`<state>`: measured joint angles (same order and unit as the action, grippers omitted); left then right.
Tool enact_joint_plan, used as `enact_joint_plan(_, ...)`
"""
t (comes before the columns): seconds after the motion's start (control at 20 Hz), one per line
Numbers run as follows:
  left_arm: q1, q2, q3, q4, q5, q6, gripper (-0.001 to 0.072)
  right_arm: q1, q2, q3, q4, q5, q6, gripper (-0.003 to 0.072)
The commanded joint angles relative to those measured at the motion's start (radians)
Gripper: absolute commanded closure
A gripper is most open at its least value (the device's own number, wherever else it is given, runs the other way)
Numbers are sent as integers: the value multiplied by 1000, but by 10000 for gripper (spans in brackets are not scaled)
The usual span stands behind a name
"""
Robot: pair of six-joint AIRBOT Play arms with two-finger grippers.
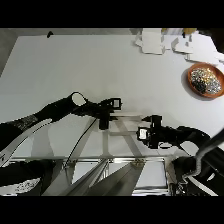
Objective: Fold the box and place the chain.
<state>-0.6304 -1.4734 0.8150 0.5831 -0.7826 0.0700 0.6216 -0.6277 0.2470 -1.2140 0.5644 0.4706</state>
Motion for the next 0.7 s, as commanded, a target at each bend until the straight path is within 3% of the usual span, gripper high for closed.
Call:
enact_joint_plan(0.0,-1,0,0,1,0,0,698,-74,-30,12,92,16,-119,20)
enact_joint_plan(0.35,-1,0,0,1,0,0,698,-183,-180,92,273,101,-301,19)
enact_joint_plan(0.65,-1,0,0,1,0,0,698,-243,-204,142,287,184,-377,19)
